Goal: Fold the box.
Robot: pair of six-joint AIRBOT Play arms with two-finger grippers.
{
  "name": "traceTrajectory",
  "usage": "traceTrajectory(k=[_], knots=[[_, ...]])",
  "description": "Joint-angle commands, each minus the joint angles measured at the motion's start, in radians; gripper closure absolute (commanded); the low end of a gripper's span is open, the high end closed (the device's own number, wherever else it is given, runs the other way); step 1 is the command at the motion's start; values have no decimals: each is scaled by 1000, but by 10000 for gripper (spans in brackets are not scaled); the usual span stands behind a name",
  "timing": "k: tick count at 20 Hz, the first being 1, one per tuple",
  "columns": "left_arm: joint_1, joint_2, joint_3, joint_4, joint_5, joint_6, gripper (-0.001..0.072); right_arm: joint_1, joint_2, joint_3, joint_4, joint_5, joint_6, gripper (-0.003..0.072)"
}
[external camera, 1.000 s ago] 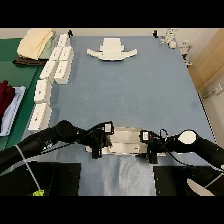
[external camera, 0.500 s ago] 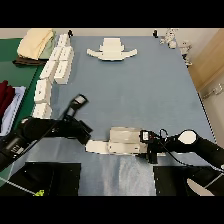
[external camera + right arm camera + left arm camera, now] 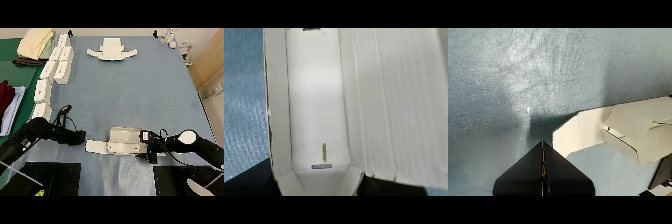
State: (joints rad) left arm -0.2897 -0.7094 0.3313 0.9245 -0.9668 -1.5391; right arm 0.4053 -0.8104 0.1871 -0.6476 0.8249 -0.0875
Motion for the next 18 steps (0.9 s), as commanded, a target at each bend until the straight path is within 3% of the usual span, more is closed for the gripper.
traceTrajectory(k=[1,10,18], knots=[[-50,-71,-43,-120,50,24,697,0,0,1,0,0,0,116],[-323,-89,-42,-277,253,14,697,0,0,1,0,0,0,116],[-346,-88,74,-299,206,34,694,0,0,1,0,0,0,116]])
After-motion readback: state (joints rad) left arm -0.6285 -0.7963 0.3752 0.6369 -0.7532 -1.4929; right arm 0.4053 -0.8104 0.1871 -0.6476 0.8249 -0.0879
